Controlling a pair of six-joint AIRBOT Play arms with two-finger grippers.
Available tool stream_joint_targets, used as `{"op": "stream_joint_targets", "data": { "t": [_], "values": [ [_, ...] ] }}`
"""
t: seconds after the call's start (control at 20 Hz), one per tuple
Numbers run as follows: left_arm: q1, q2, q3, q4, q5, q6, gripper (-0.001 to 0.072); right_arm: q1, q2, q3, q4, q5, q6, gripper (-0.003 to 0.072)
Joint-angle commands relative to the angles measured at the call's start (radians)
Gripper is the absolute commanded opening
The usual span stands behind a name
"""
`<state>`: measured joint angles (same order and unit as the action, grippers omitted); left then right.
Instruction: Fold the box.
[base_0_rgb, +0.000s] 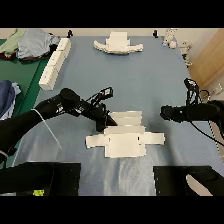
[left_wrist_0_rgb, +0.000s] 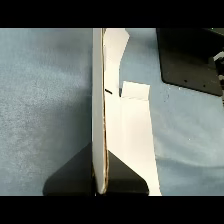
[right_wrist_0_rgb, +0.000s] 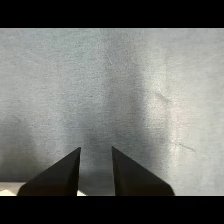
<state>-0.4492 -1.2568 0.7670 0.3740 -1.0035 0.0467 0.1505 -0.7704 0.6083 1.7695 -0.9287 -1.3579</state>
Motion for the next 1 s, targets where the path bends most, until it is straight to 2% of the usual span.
{"op": "stream_joint_targets", "data": {
  "t": [0.0, 0.1, 0.4, 0.7, 0.95],
  "values": [
    [-0.047, 0.094, -0.05, 0.011, 0.133, 0.037, 0.0007, 0.001, 0.001, 0.001, 0.0, 0.0, 0.0, 0.0301],
    [-0.086, 0.156, -0.107, 0.01, 0.198, 0.099, 0.0007, 0.001, 0.001, 0.001, 0.0, 0.001, 0.0, 0.0301],
    [-0.113, 0.159, -0.189, -0.022, 0.287, 0.126, 0.0008, 0.001, -0.016, 0.001, 0.0, 0.003, 0.0, 0.03],
    [-0.113, 0.159, -0.211, -0.023, 0.293, 0.121, 0.001, 0.001, -0.022, 0.001, 0.0, 0.003, 0.0, 0.0301],
    [-0.113, 0.159, -0.225, -0.022, 0.237, 0.122, 0.0011, 0.001, -0.022, 0.001, 0.0, 0.003, 0.0, 0.0301]
  ]
}}
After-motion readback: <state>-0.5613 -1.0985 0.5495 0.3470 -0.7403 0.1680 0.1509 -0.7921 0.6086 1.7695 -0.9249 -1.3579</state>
